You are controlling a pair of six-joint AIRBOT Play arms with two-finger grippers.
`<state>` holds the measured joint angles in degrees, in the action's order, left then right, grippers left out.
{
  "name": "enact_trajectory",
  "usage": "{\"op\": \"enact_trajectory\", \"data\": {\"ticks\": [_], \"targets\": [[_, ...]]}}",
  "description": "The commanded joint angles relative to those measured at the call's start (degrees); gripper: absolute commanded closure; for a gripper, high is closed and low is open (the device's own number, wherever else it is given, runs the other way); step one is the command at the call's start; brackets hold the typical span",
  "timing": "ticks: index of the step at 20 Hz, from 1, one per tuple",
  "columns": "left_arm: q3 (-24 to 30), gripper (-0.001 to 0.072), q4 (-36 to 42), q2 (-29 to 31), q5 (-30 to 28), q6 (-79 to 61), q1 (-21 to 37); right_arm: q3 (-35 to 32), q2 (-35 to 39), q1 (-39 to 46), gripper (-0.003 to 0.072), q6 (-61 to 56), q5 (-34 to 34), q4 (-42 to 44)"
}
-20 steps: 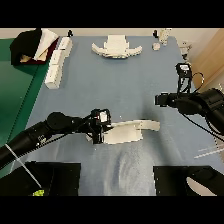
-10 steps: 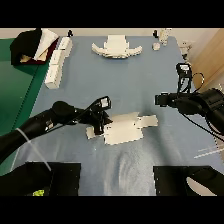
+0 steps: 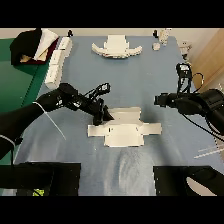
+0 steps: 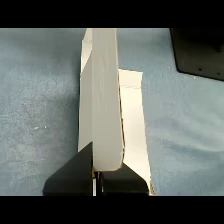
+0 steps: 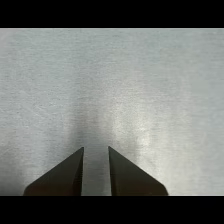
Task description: Fold the box.
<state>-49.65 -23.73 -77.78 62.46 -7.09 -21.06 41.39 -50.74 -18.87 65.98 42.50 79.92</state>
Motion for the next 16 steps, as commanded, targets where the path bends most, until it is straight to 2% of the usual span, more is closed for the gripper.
{"op": "enact_trajectory", "data": {"ticks": [1,8,16], "targets": [[-1.29,0.0697,-0.70,-1.55,2.32,0.98,0.44,-0.04,-0.02,-0.02,0.0444,-0.02,0.00,0.68],[0.15,0.0696,-1.99,-2.62,0.11,2.64,0.33,-0.04,-0.02,-0.04,0.0444,0.00,0.00,1.09],[0.90,0.0697,-2.14,-2.62,0.63,2.60,0.31,-0.04,-0.02,-0.04,0.0444,0.00,0.02,1.11]]}}
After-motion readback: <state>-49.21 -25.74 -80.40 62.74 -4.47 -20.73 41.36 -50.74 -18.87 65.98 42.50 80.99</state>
